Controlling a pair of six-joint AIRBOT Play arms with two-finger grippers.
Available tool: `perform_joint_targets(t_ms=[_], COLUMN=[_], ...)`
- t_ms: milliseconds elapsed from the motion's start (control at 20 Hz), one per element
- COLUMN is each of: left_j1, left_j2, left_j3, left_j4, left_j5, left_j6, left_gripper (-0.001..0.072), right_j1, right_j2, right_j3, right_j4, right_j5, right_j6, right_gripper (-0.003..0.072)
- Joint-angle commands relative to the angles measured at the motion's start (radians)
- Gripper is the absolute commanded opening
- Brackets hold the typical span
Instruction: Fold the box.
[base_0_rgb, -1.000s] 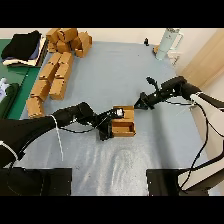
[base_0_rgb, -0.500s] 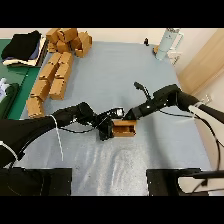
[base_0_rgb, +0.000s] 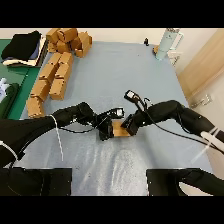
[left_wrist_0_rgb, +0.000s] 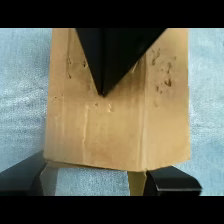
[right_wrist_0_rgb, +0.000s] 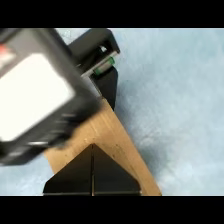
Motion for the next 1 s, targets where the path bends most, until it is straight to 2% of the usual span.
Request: perform_joint_targets(t_ms=[0, 100, 150, 200, 250, 300, 450, 700, 800, 950], left_j1=[0.000, 0.000, 0.000, 0.000, 0.000, 0.000, 0.000, 0.000, 0.000, 0.000], left_j2=[0.000, 0.000, 0.000, 0.000, 0.000, 0.000, 0.000, 0.000, 0.000, 0.000], left_j3=[0.001, 0.001, 0.001, 0.001, 0.001, 0.001, 0.001, 0.001, 0.001, 0.001], left_j4=[0.000, 0.000, 0.000, 0.000, 0.000, 0.000, 0.000, 0.000, 0.000, 0.000], left_j5=[0.000, 0.000, 0.000, 0.000, 0.000, 0.000, 0.000, 0.000, 0.000, 0.000], left_j6=[0.000, 0.000, 0.000, 0.000, 0.000, 0.000, 0.000, 0.000, 0.000, 0.000], left_gripper=[0.0468, 0.0468, 0.0468, 0.0467, 0.0468, 0.0468, 0.0468, 0.0468, 0.0467, 0.0468], right_j1=[0.125, 0.175, 0.192, 0.203, 0.213, 0.217, 0.216, 0.216, 0.216, 0.216], right_j2=[0.106, 0.164, 0.184, 0.195, 0.201, 0.201, 0.198, 0.198, 0.193, 0.181], right_j3=[-0.076, -0.146, -0.179, -0.198, -0.205, -0.205, -0.205, -0.204, -0.204, -0.205], right_j4=[-0.179, -0.201, -0.202, -0.202, -0.202, -0.203, -0.242, -0.356, -0.356, -0.350], right_j5=[0.210, 0.293, 0.325, 0.329, 0.314, 0.291, 0.262, 0.357, 0.357, 0.350], right_j6=[-0.028, -0.065, -0.093, -0.114, -0.122, -0.134, -0.209, -0.262, -0.264, -0.269], right_gripper=[0.0004, 0.0005, 0.0041, 0.0167, 0.0331, 0.0384, 0.0384, 0.0384, 0.0505, 0.0517])
